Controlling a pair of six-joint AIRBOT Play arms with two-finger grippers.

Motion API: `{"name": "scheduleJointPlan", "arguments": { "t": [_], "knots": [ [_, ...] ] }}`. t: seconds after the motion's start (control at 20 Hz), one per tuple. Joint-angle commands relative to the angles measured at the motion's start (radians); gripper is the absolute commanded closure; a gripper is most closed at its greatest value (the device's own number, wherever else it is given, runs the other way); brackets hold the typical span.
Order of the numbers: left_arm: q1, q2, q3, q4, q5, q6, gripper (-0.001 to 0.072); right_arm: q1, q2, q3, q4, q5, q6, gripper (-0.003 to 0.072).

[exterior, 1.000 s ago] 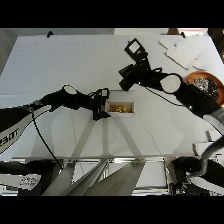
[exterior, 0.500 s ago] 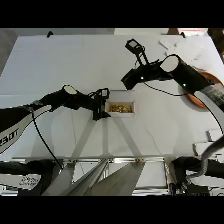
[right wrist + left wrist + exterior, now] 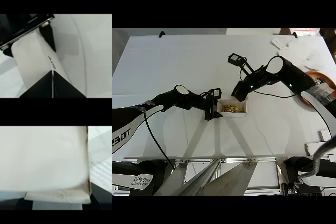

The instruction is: Fold the box and place the chain.

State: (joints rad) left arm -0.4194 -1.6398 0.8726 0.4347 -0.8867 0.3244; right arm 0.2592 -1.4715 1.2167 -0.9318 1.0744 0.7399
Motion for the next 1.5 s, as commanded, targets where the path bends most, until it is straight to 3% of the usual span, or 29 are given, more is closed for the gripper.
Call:
{"name": "scheduleJointPlan", "arguments": {
  "t": [0.0,0.05,0.2,0.75,1.15,1.45],
  "knots": [
    [0.0,0.0,0.0,0.0,0.0,0.0,0.0372,0.042,-0.001,0.001,-0.019,0.011,-0.005,0.0676],
    [0.0,0.0,0.0,0.0,0.0,0.0,0.0372,0.052,0.0,0.001,-0.038,0.002,-0.018,0.0663],
    [0.0,0.0,0.0,0.0,0.0,0.0,0.0372,0.073,0.001,0.001,-0.126,-0.022,-0.018,0.0366],
    [0.0,0.0,0.0,0.0,0.0,0.0,0.0372,0.095,0.034,-0.026,-0.19,-0.009,-0.114,0.0366],
    [0.0,0.0,0.0,0.0,0.0,0.0,0.0372,0.141,0.034,-0.06,-0.284,-0.119,-0.119,0.0368],
    [0.0,0.0,0.0,0.0,0.0,0.0,0.0372,0.148,0.042,-0.06,-0.294,-0.099,-0.116,0.0399]
  ]
}}
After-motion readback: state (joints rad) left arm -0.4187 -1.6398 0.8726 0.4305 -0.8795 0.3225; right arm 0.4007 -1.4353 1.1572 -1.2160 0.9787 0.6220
